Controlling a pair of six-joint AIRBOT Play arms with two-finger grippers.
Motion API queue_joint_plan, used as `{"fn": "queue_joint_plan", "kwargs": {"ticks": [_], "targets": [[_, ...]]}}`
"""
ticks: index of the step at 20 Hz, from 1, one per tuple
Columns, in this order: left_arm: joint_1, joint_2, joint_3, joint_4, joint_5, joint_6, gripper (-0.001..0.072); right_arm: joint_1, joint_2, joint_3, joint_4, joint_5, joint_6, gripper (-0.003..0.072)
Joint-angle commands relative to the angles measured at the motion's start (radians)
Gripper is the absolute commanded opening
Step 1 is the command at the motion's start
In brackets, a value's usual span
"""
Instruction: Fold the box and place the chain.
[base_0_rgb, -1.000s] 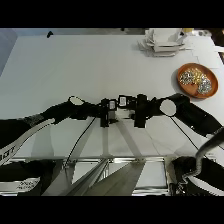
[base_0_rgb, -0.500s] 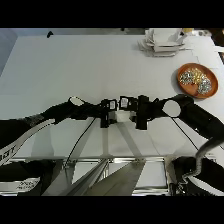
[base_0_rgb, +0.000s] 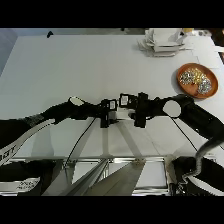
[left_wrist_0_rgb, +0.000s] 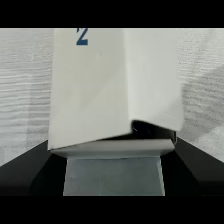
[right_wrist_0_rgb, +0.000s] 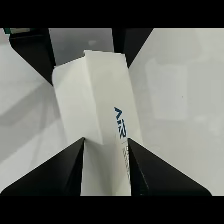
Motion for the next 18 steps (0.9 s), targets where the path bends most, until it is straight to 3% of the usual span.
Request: {"fn": "queue_joint_plan", "kwargs": {"ticks": [1,3,4,6,7,12,13,14,18], "targets": [[0.0,0.0,0.0,0.001,0.0,0.001,0.0016,0.0,-0.016,0.0,-0.002,-0.016,-0.001,0.0227],[0.0,0.0,0.0,0.001,0.0,0.001,0.0016,0.0,-0.016,0.0,-0.002,-0.026,-0.001,0.0153],[0.0,0.0,0.0,0.001,0.0,0.001,0.0016,0.0,-0.016,0.0,-0.002,-0.032,-0.001,0.0151],[0.0,0.0,0.0,0.001,0.0,0.002,0.0016,0.0,-0.016,0.0,-0.002,-0.031,0.0,0.0054],[0.0,0.0,0.0,0.001,0.0,0.001,0.0016,0.0,-0.016,0.0,-0.002,-0.027,0.0,0.0051],[0.0,0.0,0.0,0.001,0.0,0.001,0.0016,0.0,-0.016,-0.005,-0.001,0.018,0.0,0.0061],[0.0,0.0,0.0,0.001,0.0,0.001,0.0016,0.0,-0.016,-0.005,-0.001,0.031,-0.001,0.0092],[0.0,0.0,0.0,0.001,0.0,0.002,0.0016,0.0,-0.016,-0.005,-0.001,0.037,-0.001,0.0205],[0.0,0.0,0.0,0.001,0.0,0.001,0.0016,0.0,-0.016,-0.006,-0.001,0.036,-0.001,0.0229]]}}
